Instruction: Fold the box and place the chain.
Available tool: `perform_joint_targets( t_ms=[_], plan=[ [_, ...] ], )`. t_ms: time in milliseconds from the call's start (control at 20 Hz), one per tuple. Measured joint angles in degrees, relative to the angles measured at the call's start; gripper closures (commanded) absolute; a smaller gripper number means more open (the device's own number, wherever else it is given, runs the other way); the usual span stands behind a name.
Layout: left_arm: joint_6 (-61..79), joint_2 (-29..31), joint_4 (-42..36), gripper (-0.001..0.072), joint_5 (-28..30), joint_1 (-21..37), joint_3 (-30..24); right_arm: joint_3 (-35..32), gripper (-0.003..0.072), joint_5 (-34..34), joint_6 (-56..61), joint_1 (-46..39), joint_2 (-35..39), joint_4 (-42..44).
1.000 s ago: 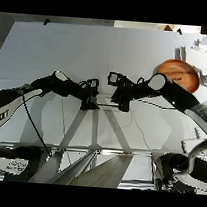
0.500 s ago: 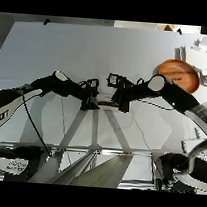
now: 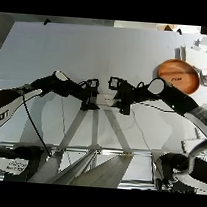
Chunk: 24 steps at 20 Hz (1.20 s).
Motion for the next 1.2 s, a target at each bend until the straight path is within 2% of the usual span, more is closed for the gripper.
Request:
perform_joint_targets(
  t_ms=[50,150,200,350,500,800,1200],
  plan=[
    [0.00,0.00,0.00,0.0529,0.00,0.02,0.00,-0.04,0.0424,0.02,-0.02,0.02,0.55,0.70],
    [0.00,0.00,0.00,0.0529,0.02,0.00,0.00,-0.09,0.0639,-0.22,0.04,0.02,2.03,1.95],
    [0.00,0.00,0.00,0.0529,0.02,0.00,0.00,-0.11,0.0676,-0.26,0.50,0.02,2.78,2.40],
    [0.00,0.00,0.00,0.0529,0.02,0.00,0.00,-0.35,0.0676,-0.72,4.17,0.02,3.67,5.31],
    [0.00,0.00,0.00,0.0529,0.02,0.00,0.00,-1.60,0.0677,-1.90,9.99,0.00,2.97,11.80],
    [0.04,0.00,0.02,0.0529,0.02,0.00,0.00,-6.01,0.0678,-2.93,14.45,-1.60,-3.15,24.44],
    [0.04,0.00,0.04,0.0529,0.02,0.02,0.00,-7.32,0.0678,-2.54,15.13,-2.32,-5.44,28.11]
  ],
)
